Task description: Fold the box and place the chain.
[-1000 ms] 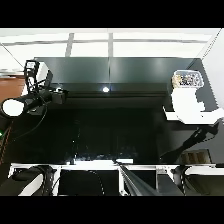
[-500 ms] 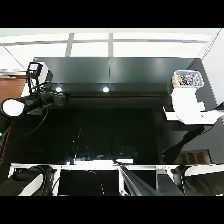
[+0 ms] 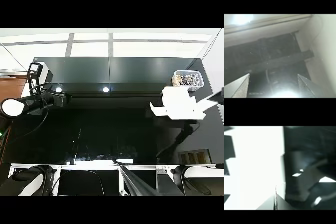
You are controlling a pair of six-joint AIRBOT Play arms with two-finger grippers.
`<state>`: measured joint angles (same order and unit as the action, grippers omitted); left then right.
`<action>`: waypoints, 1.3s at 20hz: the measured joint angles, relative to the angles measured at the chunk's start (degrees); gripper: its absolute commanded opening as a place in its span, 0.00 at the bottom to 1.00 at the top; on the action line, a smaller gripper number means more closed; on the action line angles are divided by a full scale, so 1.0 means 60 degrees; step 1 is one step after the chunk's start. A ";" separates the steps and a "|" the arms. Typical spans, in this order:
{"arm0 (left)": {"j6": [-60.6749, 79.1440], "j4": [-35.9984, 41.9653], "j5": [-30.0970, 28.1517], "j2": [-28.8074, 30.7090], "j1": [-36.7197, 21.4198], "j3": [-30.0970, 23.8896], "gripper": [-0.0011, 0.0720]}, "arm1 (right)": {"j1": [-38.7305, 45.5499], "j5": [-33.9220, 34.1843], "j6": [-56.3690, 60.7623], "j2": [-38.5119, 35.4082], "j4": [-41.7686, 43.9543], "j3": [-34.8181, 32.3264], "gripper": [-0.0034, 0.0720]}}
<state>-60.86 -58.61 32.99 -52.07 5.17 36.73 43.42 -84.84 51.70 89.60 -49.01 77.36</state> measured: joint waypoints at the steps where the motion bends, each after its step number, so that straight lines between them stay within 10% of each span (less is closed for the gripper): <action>1: 0.0000 0.0062 0.0113 -0.0018 0.0051 0.0000 0.99 | -0.0331 0.0226 -0.0087 -0.0466 0.0321 -0.0470 0.06; 14: 0.0127 0.2688 0.1191 -0.2025 0.1377 0.0302 0.98 | -0.7031 0.7063 -0.0976 -0.7617 0.4371 -0.9198 0.06; 26: 0.4255 0.5971 0.5887 -0.6615 0.0725 0.2087 0.96 | -1.0167 0.9737 -0.0678 -0.8258 0.5238 -1.0382 0.06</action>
